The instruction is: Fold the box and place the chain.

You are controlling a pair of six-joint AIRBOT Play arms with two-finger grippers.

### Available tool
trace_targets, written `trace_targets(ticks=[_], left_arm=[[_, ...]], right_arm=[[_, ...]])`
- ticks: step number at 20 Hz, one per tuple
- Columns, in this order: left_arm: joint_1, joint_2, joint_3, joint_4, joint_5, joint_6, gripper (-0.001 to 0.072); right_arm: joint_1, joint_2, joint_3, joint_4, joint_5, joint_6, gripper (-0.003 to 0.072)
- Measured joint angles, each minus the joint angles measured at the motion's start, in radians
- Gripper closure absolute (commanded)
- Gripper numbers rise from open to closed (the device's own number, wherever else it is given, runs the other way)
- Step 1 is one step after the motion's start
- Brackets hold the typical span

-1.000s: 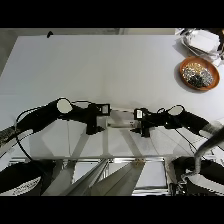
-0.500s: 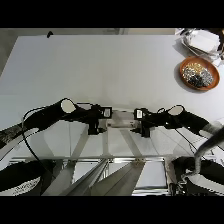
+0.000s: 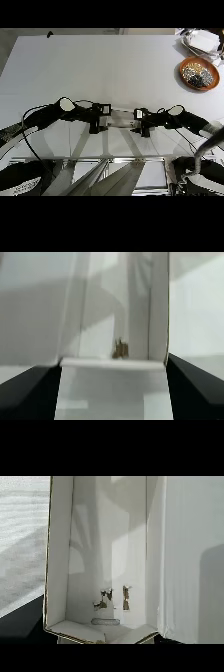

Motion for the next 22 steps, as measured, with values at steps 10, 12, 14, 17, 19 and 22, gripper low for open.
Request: trace_targets(ticks=[10, 12, 14, 17, 19, 22], left_arm=[[-0.012, -0.050, 0.000, -0.091, -0.037, 0.181, -0.0011], [-0.018, -0.058, 0.000, -0.126, -0.034, 0.220, -0.0005], [-0.022, -0.068, 0.000, -0.142, -0.032, 0.226, -0.0005], [-0.021, -0.080, -0.016, -0.149, -0.029, 0.230, -0.0006], [-0.008, -0.082, -0.040, -0.151, -0.027, 0.246, -0.0006], [0.007, -0.078, -0.066, -0.175, -0.027, 0.267, -0.0005]], right_arm=[[0.000, 0.000, 0.000, -0.003, 0.003, 0.000, 0.0290], [0.000, 0.000, 0.000, -0.002, 0.003, 0.002, 0.0290], [0.000, 0.000, 0.000, -0.002, 0.003, 0.002, 0.0290], [0.000, 0.000, 0.000, -0.002, 0.004, 0.002, 0.0290], [0.001, 0.000, 0.000, -0.002, 0.005, 0.002, 0.0290], [0.001, 0.000, 0.000, -0.002, 0.005, 0.002, 0.0290]])
